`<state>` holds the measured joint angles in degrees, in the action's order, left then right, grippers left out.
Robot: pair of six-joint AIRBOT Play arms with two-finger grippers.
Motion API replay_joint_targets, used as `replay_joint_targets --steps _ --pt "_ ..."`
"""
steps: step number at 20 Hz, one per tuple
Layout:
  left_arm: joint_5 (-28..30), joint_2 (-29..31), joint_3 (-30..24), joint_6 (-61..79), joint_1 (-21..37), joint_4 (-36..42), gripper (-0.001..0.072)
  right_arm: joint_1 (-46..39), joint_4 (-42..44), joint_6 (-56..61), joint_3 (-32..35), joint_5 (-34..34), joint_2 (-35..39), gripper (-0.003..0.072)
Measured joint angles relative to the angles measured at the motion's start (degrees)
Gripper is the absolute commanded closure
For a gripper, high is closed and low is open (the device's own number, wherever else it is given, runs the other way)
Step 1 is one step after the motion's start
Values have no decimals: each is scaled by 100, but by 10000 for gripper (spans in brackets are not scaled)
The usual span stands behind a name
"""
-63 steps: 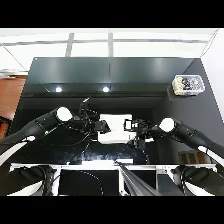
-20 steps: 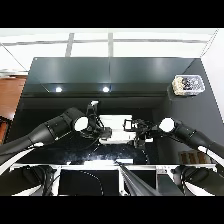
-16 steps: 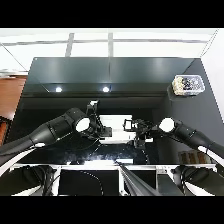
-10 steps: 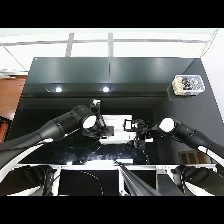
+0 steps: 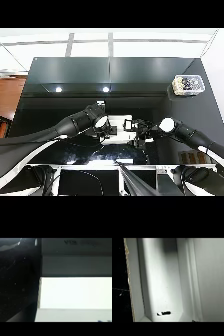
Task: Fold the box and place the chain.
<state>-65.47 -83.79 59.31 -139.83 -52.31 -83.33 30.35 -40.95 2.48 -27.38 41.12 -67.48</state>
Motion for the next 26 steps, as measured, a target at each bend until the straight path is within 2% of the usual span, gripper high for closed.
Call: replay_joint_targets --steps 4,5,6,7,13,16,17,26 --pt "-4 -57 13 -107 -7 -7 438 0 0 0 0 0 0 557" --pt "-2 -61 13 -118 -7 -9 462 0 0 2 0 2 0 557" --pt "-11 -66 13 -131 -9 -22 591 0 0 2 0 2 0 557" --pt "-72 -70 13 -136 -9 -52 682 0 -4 0 0 4 2 558" --pt "-68 -72 13 -146 -7 -50 676 0 -15 -2 0 11 7 557" --pt "-28 -76 13 -197 -4 -20 499 0 -11 -2 0 11 7 557" --pt "4 -76 15 -232 2 4 471 0 0 7 0 9 7 558" --pt "-216 15 15 -291 31 -122 471 0 9 11 0 -2 4 557"
